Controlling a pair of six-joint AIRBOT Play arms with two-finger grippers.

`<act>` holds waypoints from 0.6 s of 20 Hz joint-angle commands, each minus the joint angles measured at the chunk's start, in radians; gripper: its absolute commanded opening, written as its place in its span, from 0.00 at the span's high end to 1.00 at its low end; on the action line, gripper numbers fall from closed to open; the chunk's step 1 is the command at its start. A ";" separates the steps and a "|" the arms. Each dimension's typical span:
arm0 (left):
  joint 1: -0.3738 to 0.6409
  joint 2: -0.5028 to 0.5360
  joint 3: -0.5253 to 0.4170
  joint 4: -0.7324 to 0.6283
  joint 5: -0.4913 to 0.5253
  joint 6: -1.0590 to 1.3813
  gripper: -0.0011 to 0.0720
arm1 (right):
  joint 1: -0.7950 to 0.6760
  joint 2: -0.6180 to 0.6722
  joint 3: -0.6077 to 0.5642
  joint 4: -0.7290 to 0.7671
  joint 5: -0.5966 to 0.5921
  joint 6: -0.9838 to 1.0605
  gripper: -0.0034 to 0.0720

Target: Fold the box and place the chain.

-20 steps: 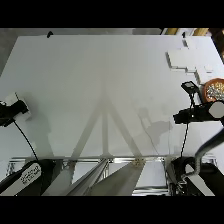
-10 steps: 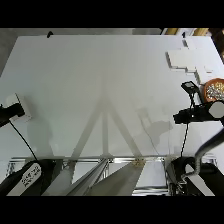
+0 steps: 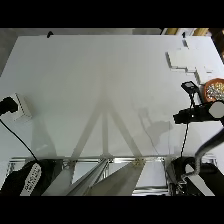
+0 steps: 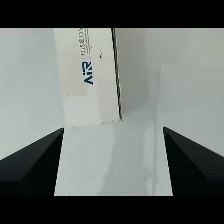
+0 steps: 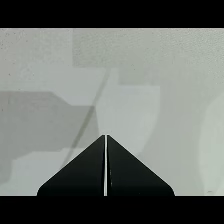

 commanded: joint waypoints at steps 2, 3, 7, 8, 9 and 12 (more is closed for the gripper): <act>-0.007 0.031 0.000 0.001 0.016 0.004 0.03 | 0.000 0.000 0.001 0.000 0.000 0.000 0.93; -0.007 0.028 0.000 0.001 0.023 0.004 0.03 | 0.000 0.000 0.001 0.000 0.000 0.000 0.93; -0.007 0.005 0.000 0.001 0.045 0.003 0.03 | 0.000 0.000 0.001 0.000 0.000 0.000 0.93; -0.007 0.000 0.000 0.001 0.049 0.003 0.03 | 0.000 0.000 0.001 0.000 0.000 0.000 0.93; -0.007 -0.006 0.000 0.001 0.058 0.003 0.03 | 0.000 0.000 0.001 0.000 0.000 0.000 0.93; -0.007 -0.030 0.000 0.011 0.080 0.003 0.03 | 0.000 0.000 0.001 0.000 0.001 0.000 0.93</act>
